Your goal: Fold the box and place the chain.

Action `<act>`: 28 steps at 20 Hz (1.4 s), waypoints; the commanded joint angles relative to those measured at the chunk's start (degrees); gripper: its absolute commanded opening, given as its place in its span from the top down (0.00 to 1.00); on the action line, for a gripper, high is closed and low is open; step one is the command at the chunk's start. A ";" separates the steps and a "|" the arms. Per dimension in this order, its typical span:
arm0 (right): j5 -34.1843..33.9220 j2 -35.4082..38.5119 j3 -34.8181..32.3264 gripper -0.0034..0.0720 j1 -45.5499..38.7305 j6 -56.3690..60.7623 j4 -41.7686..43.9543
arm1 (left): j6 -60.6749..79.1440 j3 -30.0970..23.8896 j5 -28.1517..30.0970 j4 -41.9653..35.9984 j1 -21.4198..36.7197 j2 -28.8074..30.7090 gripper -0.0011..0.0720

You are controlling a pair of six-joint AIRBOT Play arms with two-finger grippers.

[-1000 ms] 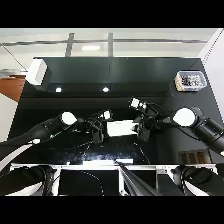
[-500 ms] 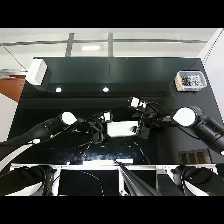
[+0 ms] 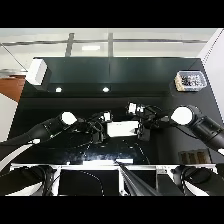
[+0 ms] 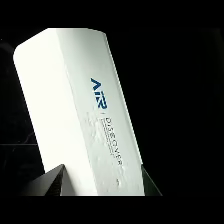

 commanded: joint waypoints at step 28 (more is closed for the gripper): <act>-0.20 -1.81 0.04 0.57 0.07 -0.52 -0.22 | -0.02 0.07 0.00 -0.04 -0.02 -0.04 0.44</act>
